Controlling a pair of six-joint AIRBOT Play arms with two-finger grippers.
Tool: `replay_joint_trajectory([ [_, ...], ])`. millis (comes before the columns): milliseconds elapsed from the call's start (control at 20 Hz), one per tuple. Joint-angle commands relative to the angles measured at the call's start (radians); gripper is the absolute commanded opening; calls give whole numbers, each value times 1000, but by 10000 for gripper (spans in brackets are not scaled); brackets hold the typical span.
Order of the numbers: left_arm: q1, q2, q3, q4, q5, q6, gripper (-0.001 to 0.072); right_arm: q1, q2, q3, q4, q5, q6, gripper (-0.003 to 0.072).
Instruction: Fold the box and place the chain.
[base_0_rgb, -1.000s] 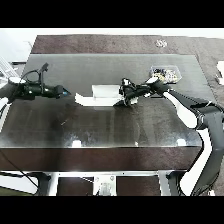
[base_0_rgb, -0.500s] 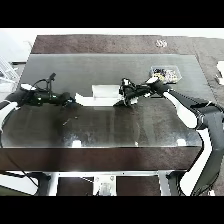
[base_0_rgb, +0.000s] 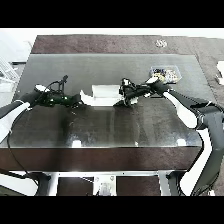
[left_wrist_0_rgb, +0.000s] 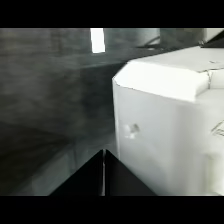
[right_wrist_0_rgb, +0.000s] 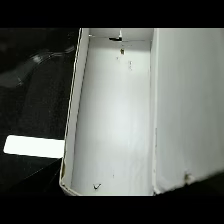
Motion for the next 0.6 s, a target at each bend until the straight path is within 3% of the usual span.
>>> replay_joint_trajectory([
  [0,-14,0,23,-45,-42,34,180,-1,0,0,0,0,0,469],
  [550,-12,14,50,-122,-102,35,182,-1,0,0,0,0,0,469],
])
